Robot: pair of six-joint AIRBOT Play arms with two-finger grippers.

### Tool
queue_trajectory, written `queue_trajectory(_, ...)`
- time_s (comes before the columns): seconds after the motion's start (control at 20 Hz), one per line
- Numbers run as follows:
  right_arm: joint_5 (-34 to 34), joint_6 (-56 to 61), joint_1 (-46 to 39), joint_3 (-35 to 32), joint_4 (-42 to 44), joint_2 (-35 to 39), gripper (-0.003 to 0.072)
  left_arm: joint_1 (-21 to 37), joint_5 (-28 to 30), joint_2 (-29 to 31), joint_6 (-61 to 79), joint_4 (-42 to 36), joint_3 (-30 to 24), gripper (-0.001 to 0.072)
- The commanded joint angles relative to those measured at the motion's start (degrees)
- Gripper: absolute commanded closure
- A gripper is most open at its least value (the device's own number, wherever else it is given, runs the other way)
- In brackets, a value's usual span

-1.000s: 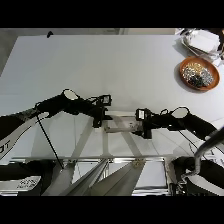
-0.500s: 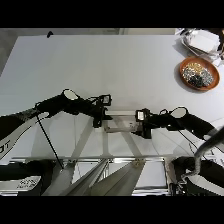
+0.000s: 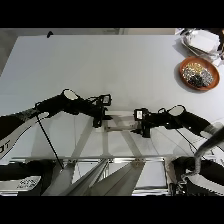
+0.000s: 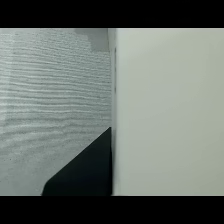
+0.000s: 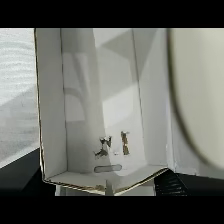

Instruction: Fold the box and place the chain.

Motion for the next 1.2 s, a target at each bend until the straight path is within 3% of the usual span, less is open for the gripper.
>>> queue_trajectory(0.0, -0.3, 0.0, 0.0, 0.1, -0.2, -0.4, 0.0181, 0.0, 0.0, 0.0, 0.0, 0.0, 0.0, 0.0697)
queue_trajectory(0.1, -0.3, 0.0, 0.0, 0.1, -0.2, -0.6, 0.0297, 0.0, 0.0, 0.0, 0.0, 0.0, 0.0, 0.0697)
queue_trajectory(1.15, -0.3, -0.1, 0.0, 0.1, -0.2, -1.3, 0.029, 0.0, 0.0, 0.0, 0.0, 0.0, 0.0, 0.0697)
